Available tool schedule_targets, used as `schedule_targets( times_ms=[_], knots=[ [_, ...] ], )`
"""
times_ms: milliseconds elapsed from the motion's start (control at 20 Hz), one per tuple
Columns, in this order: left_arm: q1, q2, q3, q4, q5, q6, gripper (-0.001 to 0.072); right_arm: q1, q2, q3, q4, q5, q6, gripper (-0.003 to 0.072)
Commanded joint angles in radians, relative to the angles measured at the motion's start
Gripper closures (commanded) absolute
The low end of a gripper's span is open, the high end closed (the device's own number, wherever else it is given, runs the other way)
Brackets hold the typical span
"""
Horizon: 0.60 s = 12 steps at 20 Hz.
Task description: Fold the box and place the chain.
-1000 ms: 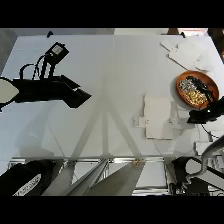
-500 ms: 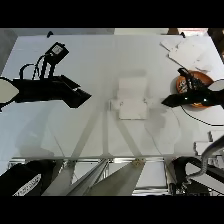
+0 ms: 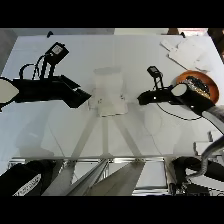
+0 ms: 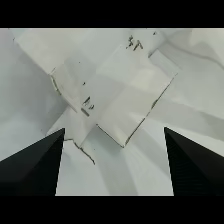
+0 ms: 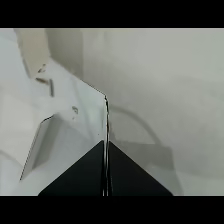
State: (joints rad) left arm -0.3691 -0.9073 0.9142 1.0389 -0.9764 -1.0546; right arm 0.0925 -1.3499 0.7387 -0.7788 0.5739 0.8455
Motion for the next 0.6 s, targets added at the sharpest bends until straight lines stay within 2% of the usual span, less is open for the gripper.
schedule_targets(
  times_ms=[0, 200, 350, 550],
  knots=[
    [0.000, 0.000, 0.000, 0.000, 0.000, 0.000, 0.0010, 0.089, -0.039, -0.002, 0.005, -0.165, 0.087, 0.0671],
    [0.000, 0.001, 0.000, 0.000, 0.000, 0.000, 0.0010, 0.072, -0.038, -0.002, -0.041, -0.142, 0.129, 0.0671],
    [0.000, 0.000, 0.000, 0.000, 0.000, 0.000, 0.0010, 0.033, -0.036, -0.002, -0.111, -0.130, 0.249, 0.0671],
    [0.000, 0.000, 0.000, 0.000, 0.000, 0.000, 0.0010, -0.037, 0.010, -0.002, -0.186, -0.057, 0.249, 0.0671]
  ],
)
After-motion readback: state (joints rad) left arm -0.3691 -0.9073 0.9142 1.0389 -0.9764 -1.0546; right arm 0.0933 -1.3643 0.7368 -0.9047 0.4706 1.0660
